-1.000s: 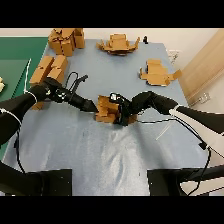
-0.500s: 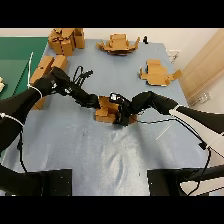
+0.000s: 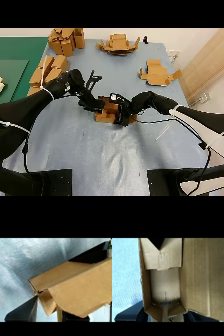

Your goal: Fold the box.

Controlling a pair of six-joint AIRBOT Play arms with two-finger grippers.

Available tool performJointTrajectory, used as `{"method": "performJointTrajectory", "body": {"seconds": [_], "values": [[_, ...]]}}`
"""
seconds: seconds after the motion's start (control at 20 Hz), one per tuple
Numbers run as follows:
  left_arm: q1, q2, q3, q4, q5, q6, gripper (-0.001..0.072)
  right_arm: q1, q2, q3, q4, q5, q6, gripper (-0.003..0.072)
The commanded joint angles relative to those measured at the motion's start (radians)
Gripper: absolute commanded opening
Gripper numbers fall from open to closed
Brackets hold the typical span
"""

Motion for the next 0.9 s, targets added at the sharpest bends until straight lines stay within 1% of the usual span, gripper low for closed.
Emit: {"method": "performJointTrajectory", "body": {"seconds": [0.0,0.1,0.3,0.45,0.6,0.7,0.85], "values": [[-0.042,-0.001,0.001,0.106,0.049,-0.127,0.0349,0.001,0.000,0.000,0.002,0.000,0.001,0.0337],[-0.073,-0.001,0.001,0.177,0.061,-0.204,0.0348,0.001,0.000,0.000,0.003,0.000,0.001,0.0337],[-0.166,-0.002,0.002,0.404,0.117,-0.417,0.0348,0.001,0.000,0.000,0.016,0.000,0.001,0.0337],[-0.232,-0.002,0.019,0.522,0.121,-0.498,0.0349,0.001,0.000,0.000,0.016,0.000,0.001,0.0337],[-0.277,-0.002,0.042,0.631,0.118,-0.580,0.0348,0.001,0.000,0.000,0.020,0.000,0.002,0.0336],[-0.285,-0.002,0.043,0.626,0.111,-0.587,0.0348,0.001,0.000,0.000,0.020,0.000,0.002,0.0336],[-0.285,-0.002,0.043,0.604,0.047,-0.591,0.0347,0.001,0.000,0.000,0.020,0.000,0.003,0.0336]]}}
